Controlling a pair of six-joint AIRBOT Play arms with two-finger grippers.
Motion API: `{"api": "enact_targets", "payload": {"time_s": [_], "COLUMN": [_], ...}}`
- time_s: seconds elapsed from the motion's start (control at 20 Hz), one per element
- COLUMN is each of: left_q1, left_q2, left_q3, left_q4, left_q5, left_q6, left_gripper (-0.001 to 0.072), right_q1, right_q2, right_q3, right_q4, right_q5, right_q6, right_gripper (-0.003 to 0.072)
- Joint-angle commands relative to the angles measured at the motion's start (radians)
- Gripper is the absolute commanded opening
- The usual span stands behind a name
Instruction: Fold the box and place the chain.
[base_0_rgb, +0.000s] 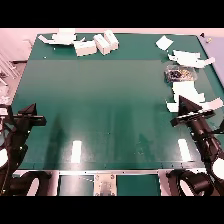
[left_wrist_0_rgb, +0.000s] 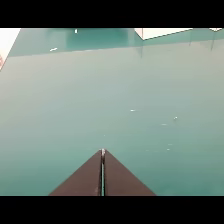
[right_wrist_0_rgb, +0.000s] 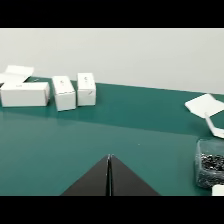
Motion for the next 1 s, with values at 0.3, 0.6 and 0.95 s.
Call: {"api": "enact_targets", "payload": {"time_s": [0.3,0.6,0.95], "left_q1": [0.001,0.001,0.001], "left_q2": [0.000,0.000,0.000], "left_q3": [0.000,0.000,0.000], "left_q4": [0.000,0.000,0.000], "left_q5": [-0.003,-0.004,-0.008], "left_q6": [0.000,0.000,0.000], "left_gripper": [0.0019,0.0019,0.0019], "right_q1": [-0.242,-0.497,-0.670], "right_q2": [-0.171,-0.340,-0.485], "right_q3": [0.117,0.234,0.370], "right_q4": [-0.002,-0.094,-0.120], "right_q5": [-0.145,-0.211,0.005], "right_q6": [-0.055,-0.025,-0.049], "right_gripper": [0.0052,0.0045,0.0076]}}
